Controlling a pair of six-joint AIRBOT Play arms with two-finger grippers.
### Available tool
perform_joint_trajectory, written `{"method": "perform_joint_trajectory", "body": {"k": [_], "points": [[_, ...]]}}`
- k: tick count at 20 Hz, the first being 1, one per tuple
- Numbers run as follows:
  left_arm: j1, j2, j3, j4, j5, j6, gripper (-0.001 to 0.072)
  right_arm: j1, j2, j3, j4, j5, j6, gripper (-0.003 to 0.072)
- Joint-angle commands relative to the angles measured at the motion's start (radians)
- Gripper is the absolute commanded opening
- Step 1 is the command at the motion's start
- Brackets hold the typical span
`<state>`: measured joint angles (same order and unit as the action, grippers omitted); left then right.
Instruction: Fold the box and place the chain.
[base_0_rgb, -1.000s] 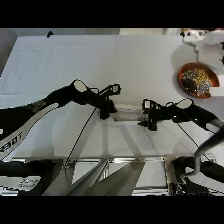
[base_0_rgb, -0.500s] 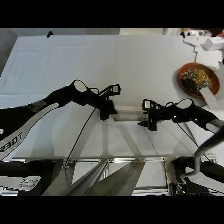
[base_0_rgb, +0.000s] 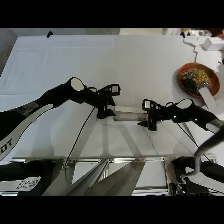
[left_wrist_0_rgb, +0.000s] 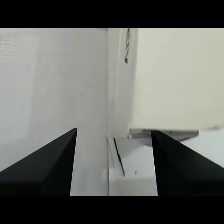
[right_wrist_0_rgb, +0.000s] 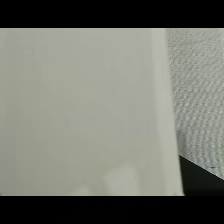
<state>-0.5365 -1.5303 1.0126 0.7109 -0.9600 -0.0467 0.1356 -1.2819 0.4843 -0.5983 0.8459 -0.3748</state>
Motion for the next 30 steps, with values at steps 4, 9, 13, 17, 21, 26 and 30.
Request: {"method": "perform_joint_trajectory", "body": {"k": [4,9,13,17,21,26,30], "points": [[0.001,0.154,0.0,0.285,-0.036,-0.143,0.0524,0.0,0.0,0.0,0.0,0.0,0.0,0.0335],[-0.002,0.251,0.0,0.26,-0.156,-0.162,0.0128,0.0,0.0,0.0,0.0,0.0,0.0,0.0335],[-0.01,0.231,0.0,0.144,-0.22,-0.159,0.0004,0.0,0.0,0.0,0.0,0.0,0.0,0.0335],[-0.058,0.169,0.0,-0.099,-0.201,-0.083,0.0004,0.0,0.0,0.0,0.0,0.0,0.0,0.0335],[-0.1,0.076,0.0,-0.328,-0.025,0.001,0.0007,0.0,0.0,0.0,0.0,0.0,0.0,0.0335],[-0.103,-0.018,0.0,-0.53,0.155,0.004,0.0007,0.0,0.0,0.0,0.0,0.0,0.0,0.0335],[-0.103,-0.079,0.0,-0.644,0.254,-0.006,0.0003,0.0,0.0,0.0,0.0,0.0,0.0,0.0335]]}}
